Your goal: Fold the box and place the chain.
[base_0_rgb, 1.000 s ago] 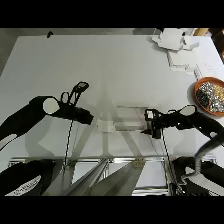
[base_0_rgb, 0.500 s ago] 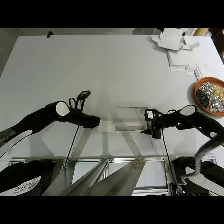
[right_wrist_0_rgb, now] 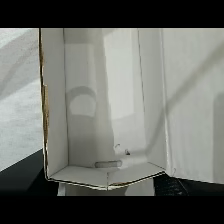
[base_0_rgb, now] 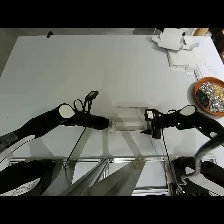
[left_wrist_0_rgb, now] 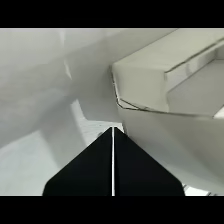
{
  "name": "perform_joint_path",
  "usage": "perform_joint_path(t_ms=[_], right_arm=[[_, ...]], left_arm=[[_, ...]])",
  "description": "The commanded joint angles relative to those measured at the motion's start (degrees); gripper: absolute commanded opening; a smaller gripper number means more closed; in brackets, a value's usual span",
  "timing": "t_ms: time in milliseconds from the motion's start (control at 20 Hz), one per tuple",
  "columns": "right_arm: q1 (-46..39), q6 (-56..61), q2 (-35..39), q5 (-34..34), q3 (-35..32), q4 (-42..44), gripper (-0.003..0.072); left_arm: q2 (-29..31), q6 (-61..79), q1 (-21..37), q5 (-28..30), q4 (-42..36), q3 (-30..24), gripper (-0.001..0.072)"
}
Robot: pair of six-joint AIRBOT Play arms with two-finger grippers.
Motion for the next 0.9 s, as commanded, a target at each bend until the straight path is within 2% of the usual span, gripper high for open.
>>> perform_joint_path(t_ms=[0,100,150,250,300,450,500,850], right_arm=[[-0.02,0.02,0.04,0.00,0.04,0.00,0.0356],[-0.02,0.04,0.04,0.00,0.04,0.02,0.0356],[-0.02,0.04,0.04,0.00,0.04,0.00,0.0356],[-0.02,0.04,0.04,0.00,0.04,0.00,0.0356],[-0.02,0.04,0.04,0.00,0.04,0.02,0.0356],[-0.02,0.02,0.04,0.00,0.04,0.02,0.0356],[-0.02,0.02,0.04,0.00,0.04,0.00,0.0356],[-0.02,0.02,0.04,0.00,0.04,0.02,0.0356]], left_arm=[[1.55,0.68,-1.70,2.56,-2.16,0.04,0.0055],[1.53,0.31,-2.73,3.52,-2.34,0.15,0.0115],[1.53,0.31,-3.23,3.89,-2.40,0.15,0.0170],[1.53,0.28,-3.78,4.11,-2.51,0.44,0.0185],[1.53,0.31,-3.96,4.17,-2.51,0.81,0.0230],[1.51,0.31,-4.33,4.39,-2.49,1.92,0.0243],[1.49,0.28,-4.33,4.37,-2.47,1.99,0.0293],[1.18,-0.26,-4.98,4.20,-1.29,3.15,0.0294]])
